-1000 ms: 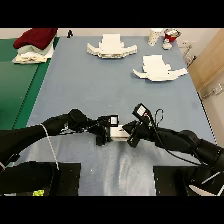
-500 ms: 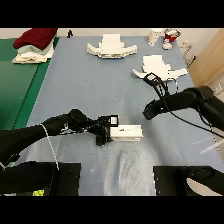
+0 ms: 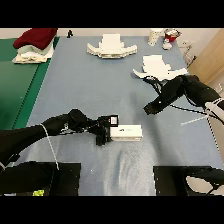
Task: Fold the box.
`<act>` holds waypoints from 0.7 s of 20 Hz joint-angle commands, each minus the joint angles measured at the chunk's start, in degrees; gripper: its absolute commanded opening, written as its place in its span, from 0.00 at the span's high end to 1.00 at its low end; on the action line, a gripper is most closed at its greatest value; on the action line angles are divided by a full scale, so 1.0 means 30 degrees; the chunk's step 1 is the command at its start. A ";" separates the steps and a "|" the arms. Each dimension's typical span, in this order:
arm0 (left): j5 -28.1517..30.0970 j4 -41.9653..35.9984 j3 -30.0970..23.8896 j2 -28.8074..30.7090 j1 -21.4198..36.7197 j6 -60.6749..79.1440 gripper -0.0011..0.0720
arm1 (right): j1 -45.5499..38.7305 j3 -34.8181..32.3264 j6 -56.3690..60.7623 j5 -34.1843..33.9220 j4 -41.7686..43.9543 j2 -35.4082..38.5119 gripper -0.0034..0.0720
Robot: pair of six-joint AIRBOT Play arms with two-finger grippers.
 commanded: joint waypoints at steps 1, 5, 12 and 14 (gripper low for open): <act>0.0007 0.0000 0.0022 -0.0007 0.0000 0.0000 0.27 | -0.0080 0.0197 0.0044 0.0051 0.0000 -0.0372 0.95; 0.0007 -0.0146 0.0022 0.0000 0.0000 0.0000 0.27 | -0.0080 0.0197 0.0036 0.0051 0.0000 -0.0372 0.95; -0.0153 0.1129 0.0022 0.3162 0.3191 -0.6958 0.27 | -0.0080 0.0197 0.0036 0.0051 0.0000 -0.0372 0.95; 0.0051 0.2455 0.0022 0.4022 0.6033 -1.0163 0.27 | -0.0080 0.0197 0.0036 0.0051 0.0000 -0.0372 0.95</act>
